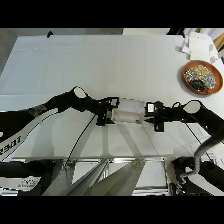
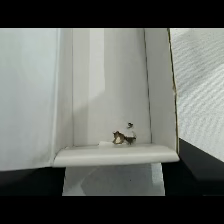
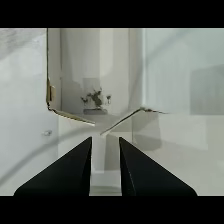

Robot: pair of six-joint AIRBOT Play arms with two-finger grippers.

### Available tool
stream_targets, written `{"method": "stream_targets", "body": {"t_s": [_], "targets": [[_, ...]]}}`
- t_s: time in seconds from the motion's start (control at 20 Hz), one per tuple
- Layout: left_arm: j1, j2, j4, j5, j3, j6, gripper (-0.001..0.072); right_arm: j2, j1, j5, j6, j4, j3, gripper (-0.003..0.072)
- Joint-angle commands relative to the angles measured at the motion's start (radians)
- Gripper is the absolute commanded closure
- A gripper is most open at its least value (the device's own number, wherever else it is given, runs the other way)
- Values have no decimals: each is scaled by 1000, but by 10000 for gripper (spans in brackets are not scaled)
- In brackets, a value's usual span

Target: Fold the box and place the chain.

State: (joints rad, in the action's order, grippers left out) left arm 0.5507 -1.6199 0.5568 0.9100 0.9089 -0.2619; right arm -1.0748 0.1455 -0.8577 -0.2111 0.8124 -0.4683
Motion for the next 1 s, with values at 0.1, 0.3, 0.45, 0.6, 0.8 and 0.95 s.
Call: {"method": "stream_targets", "body": {"t_s": [0.1, 0.3, 0.45, 0.6, 0.8, 0.95], "targets": [[0, 1, 0, 0, 0, 0, 318, -2, 41, -11, -5, 3, 0, 540], [0, 1, 0, 0, 0, 0, 318, -2, 42, -8, -5, -4, 0, 615], [0, 1, 0, 0, 0, 0, 318, -2, 44, 10, -5, -43, 0, 615], [0, 1, 0, 0, 0, 0, 318, -3, 71, 34, -5, -50, 0, 615], [0, 1, 0, 0, 0, 0, 318, -5, 88, 40, -4, -58, 0, 613], [0, 1, 0, 0, 0, 0, 318, -6, 88, 41, -4, -87, 0, 609]]}}
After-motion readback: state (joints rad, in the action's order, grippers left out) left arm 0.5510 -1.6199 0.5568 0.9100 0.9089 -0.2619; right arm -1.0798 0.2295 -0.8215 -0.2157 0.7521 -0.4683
